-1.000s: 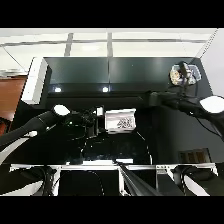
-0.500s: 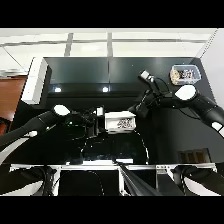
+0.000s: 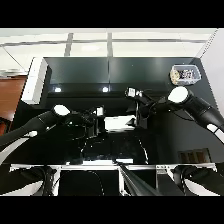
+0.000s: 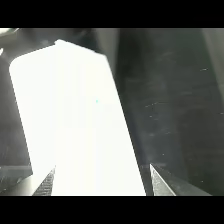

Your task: Fold the box and place the chain.

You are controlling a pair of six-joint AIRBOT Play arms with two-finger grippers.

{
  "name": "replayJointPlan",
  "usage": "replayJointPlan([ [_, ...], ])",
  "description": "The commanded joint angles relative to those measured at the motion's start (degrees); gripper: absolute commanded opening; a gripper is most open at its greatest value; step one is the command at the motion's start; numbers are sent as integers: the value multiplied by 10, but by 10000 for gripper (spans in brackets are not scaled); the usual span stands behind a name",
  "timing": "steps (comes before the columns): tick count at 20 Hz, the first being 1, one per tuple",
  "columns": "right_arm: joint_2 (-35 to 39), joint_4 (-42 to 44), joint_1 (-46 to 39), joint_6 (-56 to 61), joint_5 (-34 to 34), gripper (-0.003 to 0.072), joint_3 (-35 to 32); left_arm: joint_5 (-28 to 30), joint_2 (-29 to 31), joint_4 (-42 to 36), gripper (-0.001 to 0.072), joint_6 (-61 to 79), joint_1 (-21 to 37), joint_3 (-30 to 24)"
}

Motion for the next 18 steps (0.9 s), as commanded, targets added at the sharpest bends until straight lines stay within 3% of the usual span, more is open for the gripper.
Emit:
replayJointPlan([
  [1, 0, -26, 11, -15, 2, 715, -13, 0, 0, 0, 362, 0, 0, 0],
  [6, -1, -26, 11, -32, -12, 710, -14, 0, 0, 0, 362, 0, 0, 0],
  [8, -1, -27, 11, -32, -5, 356, -14, 0, 0, 0, 362, 0, 0, 0],
  [9, -1, -27, 11, -32, -5, 244, -14, 0, 0, 0, 362, 0, 0, 0],
  [18, -1, -27, 11, -30, -6, 229, -32, 0, 0, 0, 362, 0, 0, 0],
])
